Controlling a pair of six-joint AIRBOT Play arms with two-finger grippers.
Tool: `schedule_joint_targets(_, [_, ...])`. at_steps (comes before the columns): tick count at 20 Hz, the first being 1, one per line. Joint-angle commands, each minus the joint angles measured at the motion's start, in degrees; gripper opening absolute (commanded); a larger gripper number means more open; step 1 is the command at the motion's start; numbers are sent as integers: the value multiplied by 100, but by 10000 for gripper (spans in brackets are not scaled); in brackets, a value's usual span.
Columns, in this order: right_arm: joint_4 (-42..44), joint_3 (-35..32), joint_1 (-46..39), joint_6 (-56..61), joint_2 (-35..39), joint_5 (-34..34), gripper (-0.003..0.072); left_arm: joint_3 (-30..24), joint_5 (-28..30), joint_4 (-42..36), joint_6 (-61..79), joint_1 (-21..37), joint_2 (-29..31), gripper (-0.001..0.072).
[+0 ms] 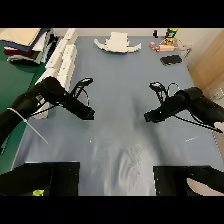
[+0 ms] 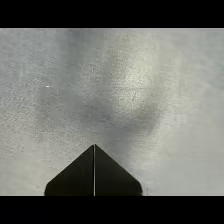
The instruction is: Fold the box.
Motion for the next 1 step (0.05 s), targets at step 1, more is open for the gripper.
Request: schedule_joint_targets(1, [0, 4, -2, 2, -4, 0, 2, 7, -4, -2, -2, -9, -48, 12])
